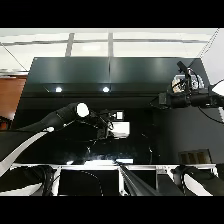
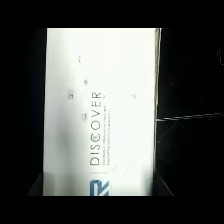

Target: Fold the box and place the chain.

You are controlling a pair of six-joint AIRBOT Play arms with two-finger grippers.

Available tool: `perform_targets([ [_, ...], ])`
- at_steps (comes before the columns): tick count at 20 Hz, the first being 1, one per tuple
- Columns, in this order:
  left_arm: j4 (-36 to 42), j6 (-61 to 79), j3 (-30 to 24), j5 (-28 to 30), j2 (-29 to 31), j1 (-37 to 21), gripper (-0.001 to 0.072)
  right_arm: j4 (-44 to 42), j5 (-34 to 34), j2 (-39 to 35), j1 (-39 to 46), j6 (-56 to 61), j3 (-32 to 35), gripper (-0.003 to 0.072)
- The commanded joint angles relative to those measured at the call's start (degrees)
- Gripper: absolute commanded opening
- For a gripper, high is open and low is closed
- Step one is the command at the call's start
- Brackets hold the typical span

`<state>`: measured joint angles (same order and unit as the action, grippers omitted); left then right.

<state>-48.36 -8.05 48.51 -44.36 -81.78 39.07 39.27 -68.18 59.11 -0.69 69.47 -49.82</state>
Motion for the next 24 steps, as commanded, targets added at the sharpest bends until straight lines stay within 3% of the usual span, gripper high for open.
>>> perform_targets([
  [1, -7.41, -8.04, 0.04, -0.83, 1.42, -0.9, 0.0349, 0.04, 1.31, -0.04, -0.02, 0.02, -0.04, 0.0016],
  [4, -13.68, -16.33, 0.74, -0.66, 6.03, -11.34, 0.0349, 0.02, 2.32, -0.04, -0.02, 0.04, -0.04, 0.0016],
  [7, -15.89, -22.05, 5.51, -0.57, 7.04, -29.27, 0.0349, -0.02, 3.37, -0.04, -0.02, 0.26, -0.04, 0.0016],
  [10, -15.91, -30.16, 14.93, 2.86, 2.6, -46.36, 0.0349, -0.04, 4.48, -0.04, -0.04, 0.39, -0.04, 0.0016],
  [12, -16.2, -34.21, 24.94, 1.18, -4.39, -53.96, 0.0349, -0.24, 5.73, -0.04, -0.13, 0.39, -0.04, 0.0016],
  [15, -19.34, -41.16, 40.44, -0.76, -16.85, -58.34, 0.0349, -0.2, 7.91, -0.02, -0.13, 0.39, -0.04, 0.0016],
  [19, -29.75, -52.65, 58.93, -6.05, -32.85, -58.55, 0.0349, -0.22, 8.28, -0.02, -0.13, 1.03, -0.04, 0.0016],
  [22, -29.07, -55.08, 66.01, -9.14, -39.54, -58.51, 0.035, -0.17, 8.52, -0.02, -0.13, 1.64, -0.04, 0.0016],
  [24, -28.33, -57.66, 67.49, -10.12, -41.75, -58.45, 0.0352, -0.13, 9.05, -0.02, -0.13, 1.64, -0.04, 0.0016],
])
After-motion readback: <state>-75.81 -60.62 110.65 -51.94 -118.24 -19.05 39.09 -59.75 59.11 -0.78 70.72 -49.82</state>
